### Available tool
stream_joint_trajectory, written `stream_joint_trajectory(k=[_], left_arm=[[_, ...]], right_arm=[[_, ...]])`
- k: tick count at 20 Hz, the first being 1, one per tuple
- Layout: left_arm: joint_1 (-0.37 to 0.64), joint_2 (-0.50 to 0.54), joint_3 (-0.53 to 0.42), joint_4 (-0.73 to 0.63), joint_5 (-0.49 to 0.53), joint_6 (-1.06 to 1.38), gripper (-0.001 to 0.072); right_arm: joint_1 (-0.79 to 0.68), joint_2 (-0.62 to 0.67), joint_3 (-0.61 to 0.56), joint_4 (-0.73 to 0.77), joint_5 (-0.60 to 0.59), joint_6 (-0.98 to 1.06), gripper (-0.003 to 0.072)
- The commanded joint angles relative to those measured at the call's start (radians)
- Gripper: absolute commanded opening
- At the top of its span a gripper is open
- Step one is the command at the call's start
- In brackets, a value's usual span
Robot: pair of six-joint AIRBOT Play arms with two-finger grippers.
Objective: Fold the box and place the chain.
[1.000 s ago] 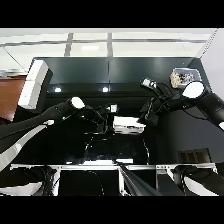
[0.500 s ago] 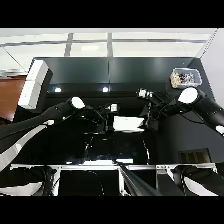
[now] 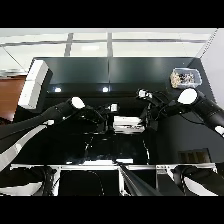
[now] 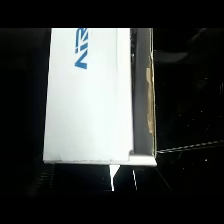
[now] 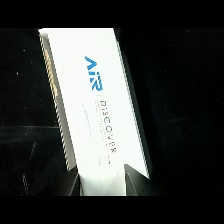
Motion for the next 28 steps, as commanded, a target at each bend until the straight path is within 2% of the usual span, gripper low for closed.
stream_joint_trajectory(k=[1,4,6,7,19,28], left_arm=[[0.0,0.0,0.0,0.001,-0.001,0.001,0.0416],[0.0,0.0,0.0,0.001,-0.002,0.001,0.0415],[0.0,0.0,0.0,0.001,-0.002,0.001,0.0416],[0.0,0.0,0.0,0.001,-0.002,0.001,0.0416],[0.0,0.0,0.0,0.001,-0.005,0.001,0.0416],[0.0,0.0,0.0,0.001,-0.004,0.001,0.0416]], right_arm=[[0.001,0.0,-0.001,-0.011,0.006,0.003,0.0289],[0.003,0.0,-0.002,-0.011,0.014,0.003,0.029],[0.003,0.0,-0.008,-0.012,0.013,0.003,0.0374],[0.003,0.0,-0.01,-0.011,0.012,0.003,0.0378],[0.003,0.001,-0.032,-0.014,0.019,0.005,0.0378],[0.002,0.024,-0.031,-0.016,0.023,0.09,0.0379]])
